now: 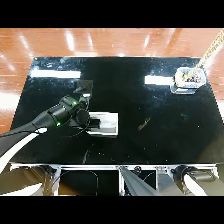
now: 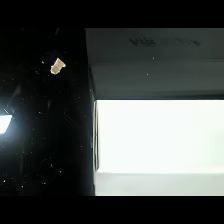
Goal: Fold the box and place the chain.
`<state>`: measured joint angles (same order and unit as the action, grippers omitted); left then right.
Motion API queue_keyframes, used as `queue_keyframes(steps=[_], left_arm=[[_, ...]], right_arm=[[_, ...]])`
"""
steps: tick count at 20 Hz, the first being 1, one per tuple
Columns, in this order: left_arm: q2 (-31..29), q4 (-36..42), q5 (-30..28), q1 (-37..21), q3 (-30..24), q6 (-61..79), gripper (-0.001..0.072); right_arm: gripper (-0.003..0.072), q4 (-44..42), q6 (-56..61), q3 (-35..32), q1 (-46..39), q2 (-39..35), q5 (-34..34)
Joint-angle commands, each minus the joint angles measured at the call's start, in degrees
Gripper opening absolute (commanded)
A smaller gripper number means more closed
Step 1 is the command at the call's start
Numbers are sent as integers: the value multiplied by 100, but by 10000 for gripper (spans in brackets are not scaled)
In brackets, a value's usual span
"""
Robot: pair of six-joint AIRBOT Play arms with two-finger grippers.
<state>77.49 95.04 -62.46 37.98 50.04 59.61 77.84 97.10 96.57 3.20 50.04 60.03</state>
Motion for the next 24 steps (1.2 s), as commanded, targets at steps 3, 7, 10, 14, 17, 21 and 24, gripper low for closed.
queue_keyframes(steps=[3, 7, 10, 14, 17, 21, 24], left_arm=[[-2, -4, 17, 2, 2, 20, 25], [-2, -2, 15, 4, 2, 20, 25], [-2, 0, -9, 4, 2, 20, 25], [-2, -2, -2, 4, 2, 20, 25], [-2, -2, 0, 4, 2, 20, 25], [-2, -2, 20, 4, 2, 20, 25], [-2, -2, 31, 4, 2, 20, 25]], right_arm=[[32, -435, 374, -92, 1786, -525, 660], [32, -179, 935, -844, 3176, -522, 389], [32, -105, 1211, -1499, 3969, -494, -289], [32, -87, 1287, -1840, 4444, -240, -675], [32, -85, 1287, -1840, 4581, -107, -780], [33, -87, 1287, -1840, 4693, -87, -772], [32, -133, 1287, -1840, 4725, 7, -763]])
